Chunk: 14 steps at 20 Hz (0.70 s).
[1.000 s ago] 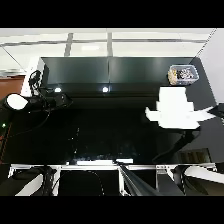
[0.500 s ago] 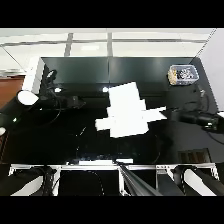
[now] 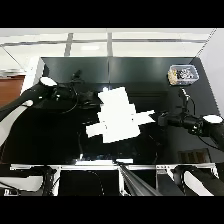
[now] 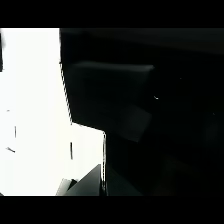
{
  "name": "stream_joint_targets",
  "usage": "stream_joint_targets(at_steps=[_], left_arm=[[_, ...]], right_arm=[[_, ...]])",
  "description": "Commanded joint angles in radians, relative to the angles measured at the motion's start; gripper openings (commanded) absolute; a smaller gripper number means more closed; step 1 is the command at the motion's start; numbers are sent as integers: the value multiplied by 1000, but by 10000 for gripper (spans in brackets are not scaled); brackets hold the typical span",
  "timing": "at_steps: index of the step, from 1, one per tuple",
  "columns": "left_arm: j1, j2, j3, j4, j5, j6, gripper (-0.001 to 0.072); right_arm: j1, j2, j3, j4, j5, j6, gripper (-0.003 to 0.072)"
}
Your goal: Fold the box and place the chain.
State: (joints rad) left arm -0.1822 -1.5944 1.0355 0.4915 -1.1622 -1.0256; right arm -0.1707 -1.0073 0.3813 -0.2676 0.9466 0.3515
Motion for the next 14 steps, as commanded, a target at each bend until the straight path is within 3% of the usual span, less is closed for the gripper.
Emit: stream_joint_targets(at_steps=[1, 6, 8, 11, 13, 14], left_arm=[[-27, -126, 64, -85, -172, 112, 715], [-101, -181, 144, -50, -270, 299, 706], [-107, -213, 192, -19, -359, 299, 680], [-119, -254, 266, 119, -429, 267, 422], [-127, -256, 290, 158, -426, 274, 389], [-130, -256, 296, 163, -415, 275, 294]], right_arm=[[11, 1, -3, 6, -12, -4, 14], [10, 1, -3, 5, -12, -4, 14], [10, 1, -3, 2, -12, -4, 14], [11, 1, -3, 2, -12, -4, 15], [11, 1, -3, 2, -12, -4, 15], [11, 1, -3, 2, -12, -4, 15]])
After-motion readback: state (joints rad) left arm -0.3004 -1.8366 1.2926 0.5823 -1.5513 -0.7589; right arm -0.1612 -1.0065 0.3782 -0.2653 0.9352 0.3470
